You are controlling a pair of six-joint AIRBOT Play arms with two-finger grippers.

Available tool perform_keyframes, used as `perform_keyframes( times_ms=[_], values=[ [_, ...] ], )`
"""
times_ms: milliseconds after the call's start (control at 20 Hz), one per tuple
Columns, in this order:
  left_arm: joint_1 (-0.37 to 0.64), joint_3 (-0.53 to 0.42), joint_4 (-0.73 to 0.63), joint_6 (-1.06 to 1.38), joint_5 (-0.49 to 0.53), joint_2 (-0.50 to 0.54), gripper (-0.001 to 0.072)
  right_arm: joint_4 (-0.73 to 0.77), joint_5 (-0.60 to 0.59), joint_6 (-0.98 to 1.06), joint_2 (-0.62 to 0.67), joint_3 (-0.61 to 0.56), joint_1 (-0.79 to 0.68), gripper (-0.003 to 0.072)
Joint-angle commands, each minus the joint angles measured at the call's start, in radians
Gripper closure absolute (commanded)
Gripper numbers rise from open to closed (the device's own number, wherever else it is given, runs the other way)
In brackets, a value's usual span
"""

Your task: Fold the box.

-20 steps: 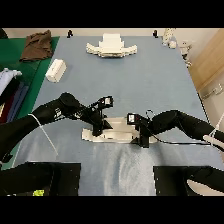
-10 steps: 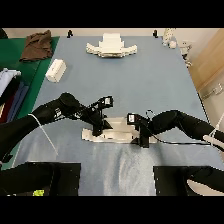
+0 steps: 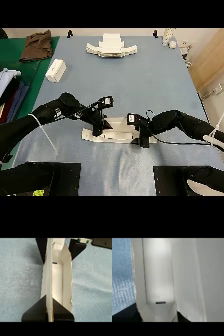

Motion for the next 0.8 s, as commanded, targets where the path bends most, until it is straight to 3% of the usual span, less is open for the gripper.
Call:
perform_keyframes(
  times_ms=[0,350,450,700,750],
  values=[
    [0.0,0.001,0.0,0.0,0.0,0.0,0.0693,0.0,0.0,0.0,-0.001,0.0,0.001,0.0137],
    [0.0,0.005,0.0,-0.039,0.027,0.001,0.069,-0.001,0.0,0.0,-0.001,0.0,0.001,0.0136],
    [0.0,0.012,0.0,-0.054,0.027,0.002,0.0396,-0.001,0.0,0.0,-0.001,0.0,0.001,0.0136],
    [0.017,0.036,0.04,-0.146,-0.019,0.025,0.0385,-0.001,0.0,0.0,-0.001,-0.001,0.001,0.0136],
    [0.034,0.042,0.096,-0.212,-0.039,0.05,0.0273,-0.002,0.0,0.0,-0.001,0.0,0.001,0.0137]
  ],
)
